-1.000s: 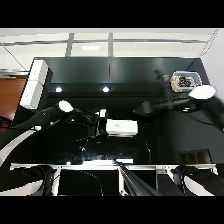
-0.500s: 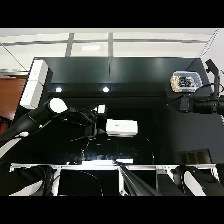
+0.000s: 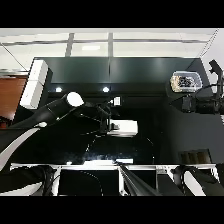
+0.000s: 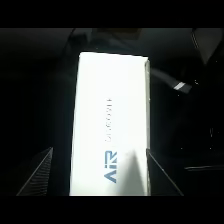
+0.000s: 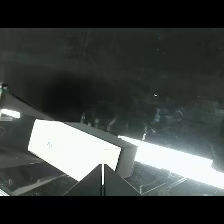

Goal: Fold the box and place the chain.

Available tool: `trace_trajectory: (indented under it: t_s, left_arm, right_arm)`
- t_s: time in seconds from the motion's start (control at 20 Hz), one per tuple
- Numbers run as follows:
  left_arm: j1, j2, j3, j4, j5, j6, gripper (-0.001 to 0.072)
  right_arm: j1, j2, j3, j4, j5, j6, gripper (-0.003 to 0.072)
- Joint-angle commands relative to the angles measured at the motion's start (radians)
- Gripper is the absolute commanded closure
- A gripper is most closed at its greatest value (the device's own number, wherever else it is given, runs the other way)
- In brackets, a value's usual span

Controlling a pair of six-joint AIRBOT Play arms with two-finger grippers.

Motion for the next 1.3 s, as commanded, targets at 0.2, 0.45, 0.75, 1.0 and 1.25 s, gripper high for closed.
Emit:
trace_trajectory:
  t_s: [0.2,0.45,0.75,1.0,1.25]
  left_arm:
    - [-0.014,-0.073,0.027,0.004,-0.037,-0.024,0.0004]
    - [-0.016,-0.084,0.027,0.005,-0.037,-0.024,0.0004]
    - [-0.078,-0.104,0.027,0.140,0.027,-0.021,0.0003]
    - [-0.087,-0.095,0.047,0.148,0.083,-0.055,0.0004]
    - [-0.035,-0.074,0.105,0.154,-0.018,-0.085,0.0004]
  right_arm:
    - [-0.001,0.001,0.000,-0.003,0.000,0.000,0.0674]
    - [-0.001,0.001,0.000,-0.003,0.000,0.000,0.0674]
    - [-0.001,0.001,0.000,-0.003,0.000,0.000,0.0674]
    - [-0.001,0.001,0.000,-0.003,0.001,0.000,0.0674]
    - [-0.001,0.001,0.000,-0.003,0.002,0.000,0.0674]
